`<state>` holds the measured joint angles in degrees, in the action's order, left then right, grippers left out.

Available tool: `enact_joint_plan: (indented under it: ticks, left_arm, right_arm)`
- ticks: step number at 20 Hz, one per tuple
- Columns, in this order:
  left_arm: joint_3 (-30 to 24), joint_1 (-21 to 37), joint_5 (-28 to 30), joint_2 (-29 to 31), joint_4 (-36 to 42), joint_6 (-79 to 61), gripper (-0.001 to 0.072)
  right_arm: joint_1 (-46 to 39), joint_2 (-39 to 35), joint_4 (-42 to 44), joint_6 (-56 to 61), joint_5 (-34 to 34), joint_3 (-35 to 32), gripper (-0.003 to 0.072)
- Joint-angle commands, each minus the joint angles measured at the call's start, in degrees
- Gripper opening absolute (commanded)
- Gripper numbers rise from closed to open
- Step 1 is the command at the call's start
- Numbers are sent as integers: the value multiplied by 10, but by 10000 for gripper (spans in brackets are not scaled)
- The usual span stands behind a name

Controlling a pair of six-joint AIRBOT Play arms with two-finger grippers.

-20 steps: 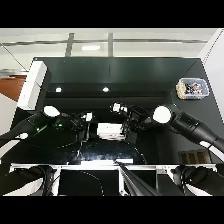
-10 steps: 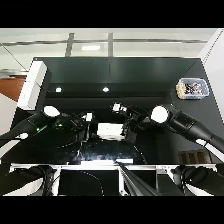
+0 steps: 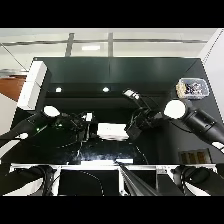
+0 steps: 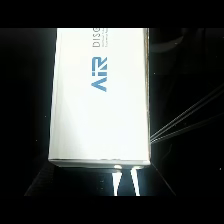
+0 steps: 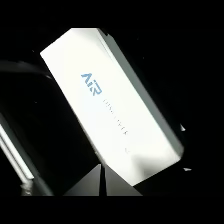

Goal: Fold the box and place the chain.

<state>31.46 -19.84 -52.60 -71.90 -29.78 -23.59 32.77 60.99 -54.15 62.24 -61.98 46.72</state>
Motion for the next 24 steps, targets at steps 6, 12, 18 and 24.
enact_joint_plan:
  ticks: [6, 12, 18, 24]
  left_arm:
    - [0, 0, 0, 0, 0, 0, 483]
    - [0, 0, 0, 0, 0, 0, 482]
    - [0, 0, 0, 0, 0, 0, 482]
    - [6, 20, -8, 42, -27, 49, 717]
  right_arm:
    - [-19, 67, 248, 50, 85, -72, 25]
    - [-20, 124, 245, 40, 86, -72, 26]
    - [-21, 132, 226, 39, 81, -71, 27]
    - [-100, 40, 207, 33, -33, 0, 37]
